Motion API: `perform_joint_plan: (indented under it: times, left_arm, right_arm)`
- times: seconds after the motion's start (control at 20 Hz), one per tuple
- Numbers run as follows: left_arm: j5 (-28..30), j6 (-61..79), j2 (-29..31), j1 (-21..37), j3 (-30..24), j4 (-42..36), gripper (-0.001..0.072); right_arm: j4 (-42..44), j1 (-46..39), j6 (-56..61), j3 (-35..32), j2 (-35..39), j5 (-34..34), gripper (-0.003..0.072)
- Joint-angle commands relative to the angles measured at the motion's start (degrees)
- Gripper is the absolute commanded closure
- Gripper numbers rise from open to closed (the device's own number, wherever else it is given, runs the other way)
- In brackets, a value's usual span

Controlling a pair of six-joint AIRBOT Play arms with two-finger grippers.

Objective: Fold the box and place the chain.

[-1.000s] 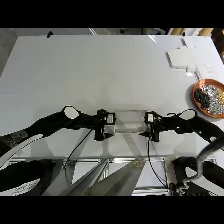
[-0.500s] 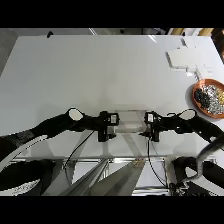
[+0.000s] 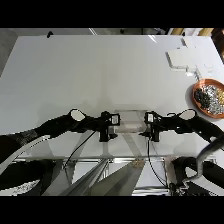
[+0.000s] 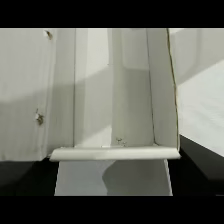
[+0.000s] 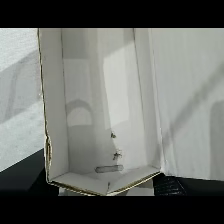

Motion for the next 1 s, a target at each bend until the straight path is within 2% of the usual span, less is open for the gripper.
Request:
perform_joint_plan:
  times: [0.0,0.05,0.1,0.15,0.2,0.25,0.35,0.95]
  left_arm:
    - [0.1,2.8,-0.1,-0.1,0.1,-2.5,0.0032]
    - [0.1,2.8,-0.1,-0.1,0.1,-2.4,0.0093]
    - [0.1,2.8,-0.2,-0.1,0.1,-2.5,0.0095]
    - [0.1,2.7,-0.3,-0.1,0.1,-2.4,0.0137]
    - [0.1,2.7,-0.3,-0.1,0.1,-2.4,0.0217]
    - [0.1,2.7,-0.3,-0.1,0.1,-2.5,0.0244]
    - [0.1,2.7,-0.3,-0.1,0.1,-2.4,0.0355]
    - [-0.3,2.5,-0.3,-0.1,0.1,-2.3,0.0364]
  right_arm:
    - [0.0,0.0,0.0,0.0,0.0,0.0,0.0291]
    - [0.0,0.0,0.0,0.0,0.0,0.0,0.0291]
    - [0.0,0.0,0.0,0.0,0.0,0.0,0.0291]
    - [0.0,0.0,0.0,0.0,0.0,0.0,0.0291]
    - [0.0,0.0,0.0,0.0,0.0,0.0,0.0291]
    - [0.0,0.0,0.0,0.0,0.0,0.0,0.0291]
    - [0.0,0.0,0.0,0.0,0.0,0.0,0.0291]
    - [0.0,0.0,0.0,0.0,0.0,0.0,0.0291]
